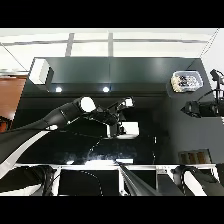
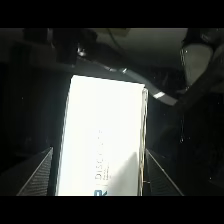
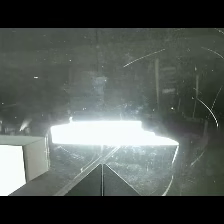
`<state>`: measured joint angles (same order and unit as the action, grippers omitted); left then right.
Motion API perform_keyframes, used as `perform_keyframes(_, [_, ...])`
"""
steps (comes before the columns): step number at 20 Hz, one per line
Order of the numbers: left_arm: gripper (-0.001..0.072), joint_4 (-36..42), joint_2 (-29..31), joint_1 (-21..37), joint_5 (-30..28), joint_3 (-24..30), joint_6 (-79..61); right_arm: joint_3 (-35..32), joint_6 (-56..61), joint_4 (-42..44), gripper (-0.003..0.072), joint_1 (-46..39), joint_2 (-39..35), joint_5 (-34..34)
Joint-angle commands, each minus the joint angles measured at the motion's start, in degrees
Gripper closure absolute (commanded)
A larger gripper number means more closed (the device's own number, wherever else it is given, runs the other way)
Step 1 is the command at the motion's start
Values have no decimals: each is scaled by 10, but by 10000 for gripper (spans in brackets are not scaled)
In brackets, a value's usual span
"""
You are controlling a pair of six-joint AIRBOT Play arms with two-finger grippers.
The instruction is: Fold the box and place the chain.
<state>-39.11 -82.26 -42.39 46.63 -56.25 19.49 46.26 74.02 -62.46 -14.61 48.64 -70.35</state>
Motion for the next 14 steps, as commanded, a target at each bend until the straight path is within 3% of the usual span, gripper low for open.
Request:
perform_keyframes(1, [1,-14,-2,0,3,-1,5,0,-1,0,678,0,0,1])
perform_keyframes(14, [3,-14,-14,-1,35,-1,5,0,-1,0,678,0,0,0])
